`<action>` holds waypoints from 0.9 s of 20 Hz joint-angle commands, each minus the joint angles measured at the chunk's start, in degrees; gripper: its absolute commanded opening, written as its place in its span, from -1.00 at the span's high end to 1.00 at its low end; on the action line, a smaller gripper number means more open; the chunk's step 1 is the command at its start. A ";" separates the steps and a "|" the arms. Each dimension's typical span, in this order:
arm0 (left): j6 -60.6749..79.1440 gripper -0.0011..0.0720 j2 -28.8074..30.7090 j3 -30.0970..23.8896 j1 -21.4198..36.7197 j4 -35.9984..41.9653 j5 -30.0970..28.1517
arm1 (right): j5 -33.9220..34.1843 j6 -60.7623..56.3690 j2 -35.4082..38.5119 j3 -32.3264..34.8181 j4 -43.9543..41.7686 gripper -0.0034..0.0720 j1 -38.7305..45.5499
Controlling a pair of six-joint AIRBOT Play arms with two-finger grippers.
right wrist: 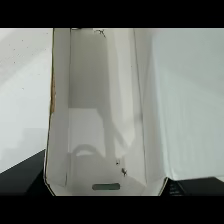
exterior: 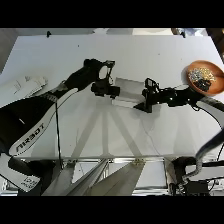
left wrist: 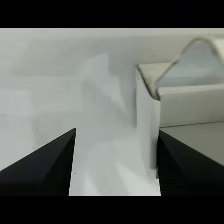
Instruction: Fold the box and place the chain.
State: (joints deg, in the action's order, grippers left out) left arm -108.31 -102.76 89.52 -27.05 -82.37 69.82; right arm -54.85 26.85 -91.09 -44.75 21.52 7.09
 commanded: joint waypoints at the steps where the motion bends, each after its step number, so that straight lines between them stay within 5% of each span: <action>1: 15.08 -0.50 3.39 -0.61 4.17 0.63 3.08 | 0.20 0.02 0.02 -0.02 0.33 -0.54 0.00; 5: 40.50 -0.42 7.96 -6.56 10.36 12.46 -5.51 | 0.20 0.02 0.02 -0.02 0.33 -0.54 0.00; 8: 58.75 -0.42 8.26 -9.81 13.97 22.27 -5.95 | 0.20 0.02 0.02 -0.02 0.33 -0.54 0.00; 12: 91.80 -0.43 8.20 -15.15 16.37 24.35 -6.03 | 0.20 0.02 0.02 -0.02 0.33 -0.54 0.00; 15: 116.21 -0.94 7.85 -20.37 18.71 35.93 -5.97 | 0.20 0.02 0.02 -0.02 0.33 -0.54 0.00; 18: 131.10 -0.95 5.14 -22.27 21.64 50.27 -4.42 | 0.20 0.02 0.02 -0.02 0.33 -0.54 0.00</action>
State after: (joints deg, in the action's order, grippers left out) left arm 1.08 -95.88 69.80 -7.92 -46.35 64.10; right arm -54.65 26.87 -91.11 -44.75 21.89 7.11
